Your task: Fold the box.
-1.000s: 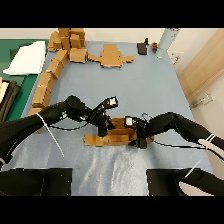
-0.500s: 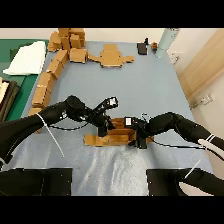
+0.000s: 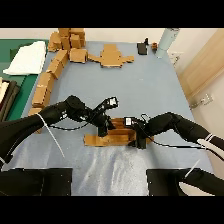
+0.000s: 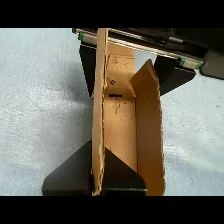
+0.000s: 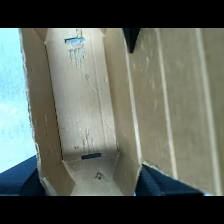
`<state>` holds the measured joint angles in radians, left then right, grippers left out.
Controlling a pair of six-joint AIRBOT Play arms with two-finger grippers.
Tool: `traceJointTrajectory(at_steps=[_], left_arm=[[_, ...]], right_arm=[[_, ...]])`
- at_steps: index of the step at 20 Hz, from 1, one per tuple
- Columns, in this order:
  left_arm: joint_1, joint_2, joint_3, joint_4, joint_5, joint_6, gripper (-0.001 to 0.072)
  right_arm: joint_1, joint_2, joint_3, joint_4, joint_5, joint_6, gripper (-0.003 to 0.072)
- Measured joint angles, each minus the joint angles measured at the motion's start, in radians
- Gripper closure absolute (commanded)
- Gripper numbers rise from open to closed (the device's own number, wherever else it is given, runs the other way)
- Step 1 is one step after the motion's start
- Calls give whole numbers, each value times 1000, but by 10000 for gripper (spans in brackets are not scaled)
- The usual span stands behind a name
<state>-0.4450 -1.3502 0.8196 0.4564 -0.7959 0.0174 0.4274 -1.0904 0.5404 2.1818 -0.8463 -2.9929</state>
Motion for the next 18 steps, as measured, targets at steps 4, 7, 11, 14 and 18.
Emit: traceJointTrajectory(at_steps=[4,7,11,14,18], left_arm=[[-1,0,0,2,-7,0,697],[-1,0,0,1,-3,0,696],[-1,0,0,0,-2,0,697],[-1,0,0,0,-1,0,697],[-1,0,0,0,1,0,696]], right_arm=[[1,-10,0,-1,0,0,189],[1,-12,-1,-2,0,0,191],[1,-13,-11,-2,2,0,191],[1,-12,-14,-4,4,0,191],[1,-12,-16,-6,3,0,191]])
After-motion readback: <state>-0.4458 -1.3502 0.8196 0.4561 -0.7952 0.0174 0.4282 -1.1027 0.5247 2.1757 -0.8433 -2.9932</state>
